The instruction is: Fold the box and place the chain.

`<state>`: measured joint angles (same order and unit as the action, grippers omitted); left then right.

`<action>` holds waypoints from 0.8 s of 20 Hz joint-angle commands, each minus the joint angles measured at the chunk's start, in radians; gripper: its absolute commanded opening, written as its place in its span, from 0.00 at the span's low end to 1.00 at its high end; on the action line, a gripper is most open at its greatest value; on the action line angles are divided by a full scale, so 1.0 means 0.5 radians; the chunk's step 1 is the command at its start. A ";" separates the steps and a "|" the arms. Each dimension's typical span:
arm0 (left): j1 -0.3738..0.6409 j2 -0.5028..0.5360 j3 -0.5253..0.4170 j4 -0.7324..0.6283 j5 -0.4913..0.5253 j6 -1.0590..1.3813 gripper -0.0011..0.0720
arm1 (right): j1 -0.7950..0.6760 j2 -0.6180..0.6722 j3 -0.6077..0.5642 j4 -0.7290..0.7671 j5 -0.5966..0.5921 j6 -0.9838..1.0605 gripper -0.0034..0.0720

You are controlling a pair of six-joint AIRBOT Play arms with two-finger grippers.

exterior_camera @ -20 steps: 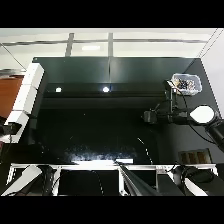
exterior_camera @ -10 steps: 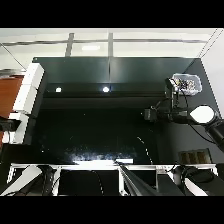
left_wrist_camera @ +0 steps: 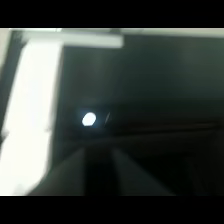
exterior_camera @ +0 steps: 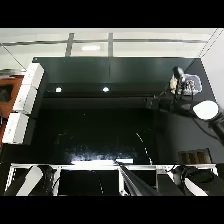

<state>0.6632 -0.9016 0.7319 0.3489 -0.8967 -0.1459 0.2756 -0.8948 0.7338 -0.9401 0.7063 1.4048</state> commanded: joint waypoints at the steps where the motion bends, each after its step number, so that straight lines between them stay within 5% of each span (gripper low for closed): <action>1: -0.698 0.048 0.246 -0.043 0.263 -0.138 0.05 | 0.001 -0.089 0.523 -0.628 0.273 0.278 0.07; 3: -1.112 0.049 0.393 0.188 0.463 -0.488 0.05 | 0.001 -0.153 0.853 -1.286 0.798 0.494 0.07; 6: -1.540 0.060 0.481 0.898 0.470 -1.127 0.05 | -0.003 -0.072 0.822 -1.925 1.363 0.753 0.07; 9: -1.694 0.069 0.409 1.678 0.088 -2.094 0.05 | 0.002 0.281 0.333 -1.916 1.045 1.106 0.08; 12: -1.694 0.180 0.092 1.807 0.074 -2.306 0.05 | 0.002 0.594 -0.224 -1.910 0.498 1.503 0.08; 16: -1.675 0.312 -0.142 2.114 0.078 -2.623 0.05 | 0.001 0.611 -0.328 -1.801 0.482 1.509 0.07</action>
